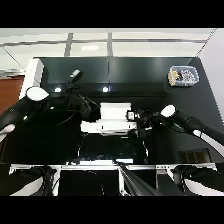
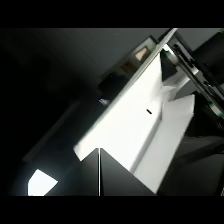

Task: Fold the box and place the chain.

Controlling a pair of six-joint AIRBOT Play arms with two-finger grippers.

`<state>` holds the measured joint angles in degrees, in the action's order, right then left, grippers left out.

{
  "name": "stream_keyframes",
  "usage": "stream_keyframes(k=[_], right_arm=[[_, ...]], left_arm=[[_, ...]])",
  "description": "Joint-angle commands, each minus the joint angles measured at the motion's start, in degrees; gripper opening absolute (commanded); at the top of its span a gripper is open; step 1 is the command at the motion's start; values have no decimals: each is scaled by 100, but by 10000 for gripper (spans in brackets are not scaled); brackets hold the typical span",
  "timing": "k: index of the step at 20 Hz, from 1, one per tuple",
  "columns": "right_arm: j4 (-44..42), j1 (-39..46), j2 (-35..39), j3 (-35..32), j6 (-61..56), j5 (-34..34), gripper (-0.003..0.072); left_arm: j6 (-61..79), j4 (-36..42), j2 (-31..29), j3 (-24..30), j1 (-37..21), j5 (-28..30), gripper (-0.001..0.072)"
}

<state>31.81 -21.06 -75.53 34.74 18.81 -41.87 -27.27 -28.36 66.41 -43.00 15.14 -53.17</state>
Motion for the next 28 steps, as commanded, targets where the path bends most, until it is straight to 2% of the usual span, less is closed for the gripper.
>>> stream_keyframes(k=[1, 2, 3, 4, 5, 7, 9, 12, 19, 20, 21, 22, 23, 28], right_arm=[[-4, -2, -4, 0, 0, 2, 188], [-4, -2, -2, 2, 0, 0, 188], [-4, -2, -4, 2, 0, 0, 189], [-4, -2, -2, 2, 0, 0, 188], [-4, -2, -2, 0, 0, 0, 188], [-4, -2, -2, 2, 2, 0, 188], [-4, -2, -2, 0, 0, 0, 188], [-4, -2, -4, 2, 0, 0, 188], [-4, -2, -4, 2, 0, 0, 189], [-4, -2, -2, 0, 0, 0, 189], [-4, -2, -4, 0, 0, 0, 188], [-4, -2, -2, 2, 0, 0, 188], [-4, -2, -2, 2, 0, 0, 189], [-4, -2, -2, 0, 0, 0, 189]], left_arm=[[1504, 289, -787, 1045, -153, -214, 28], [1943, 133, -778, 1261, -151, -291, 31], [2374, -87, -745, 1412, -151, -251, 213], [2660, -315, -710, 1480, -133, -118, 561], [2730, -570, -664, 1486, -85, 181, 706], [2938, -927, -610, 1460, 44, 568, 704], [3488, -1235, -542, 1370, 219, 675, 704], [3497, -2059, -310, 1150, 590, 763, 704], [3499, -1412, 365, 645, 1084, 820, 681], [3497, -1414, 409, 610, 1108, 815, 598], [3495, -1399, 415, 608, 1113, 796, 437], [3491, -1386, 413, 608, 1119, 761, 307], [3493, -1300, 415, 608, 1119, 750, 254], [3493, -459, 505, 608, 1121, 789, 252]])
